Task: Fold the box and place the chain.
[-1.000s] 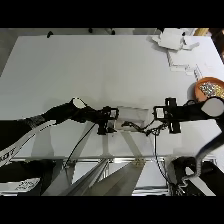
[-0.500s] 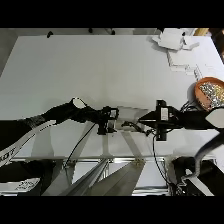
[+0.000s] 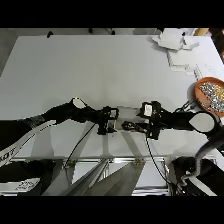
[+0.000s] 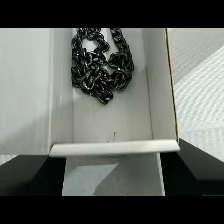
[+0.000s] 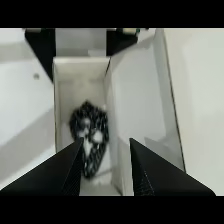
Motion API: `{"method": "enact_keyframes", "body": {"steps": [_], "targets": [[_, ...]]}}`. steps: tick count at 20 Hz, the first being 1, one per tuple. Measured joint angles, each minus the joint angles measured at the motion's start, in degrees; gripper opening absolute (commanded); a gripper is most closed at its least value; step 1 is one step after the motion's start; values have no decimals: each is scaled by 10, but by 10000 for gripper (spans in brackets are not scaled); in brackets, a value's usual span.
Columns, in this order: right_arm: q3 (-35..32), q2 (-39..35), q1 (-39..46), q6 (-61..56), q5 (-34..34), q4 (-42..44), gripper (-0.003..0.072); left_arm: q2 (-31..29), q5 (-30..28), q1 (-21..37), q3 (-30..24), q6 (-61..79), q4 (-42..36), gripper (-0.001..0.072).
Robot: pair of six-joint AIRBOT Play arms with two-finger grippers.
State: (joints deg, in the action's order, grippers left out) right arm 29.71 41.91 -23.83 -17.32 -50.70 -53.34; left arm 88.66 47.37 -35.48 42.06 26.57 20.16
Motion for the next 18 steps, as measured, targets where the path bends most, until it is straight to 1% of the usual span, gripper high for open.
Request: {"method": "enact_keyframes", "body": {"steps": [3,5,7,9,11,15,18], "targets": [[-1,-33,39,-19,-73,-78,318,0,0,0,0,0,0,254],[-15,-43,73,-8,-111,-106,318,0,0,0,0,0,0,254],[-40,-49,94,26,-125,-114,318,0,0,0,0,0,0,254],[-66,-50,106,63,-116,-99,318,0,0,0,0,0,0,254],[-87,-41,111,87,-92,-76,318,0,0,0,0,0,0,254],[-106,11,116,109,-57,-34,318,0,0,0,0,0,0,254],[-111,55,117,122,-45,-4,315,0,0,0,0,0,0,254]]}}
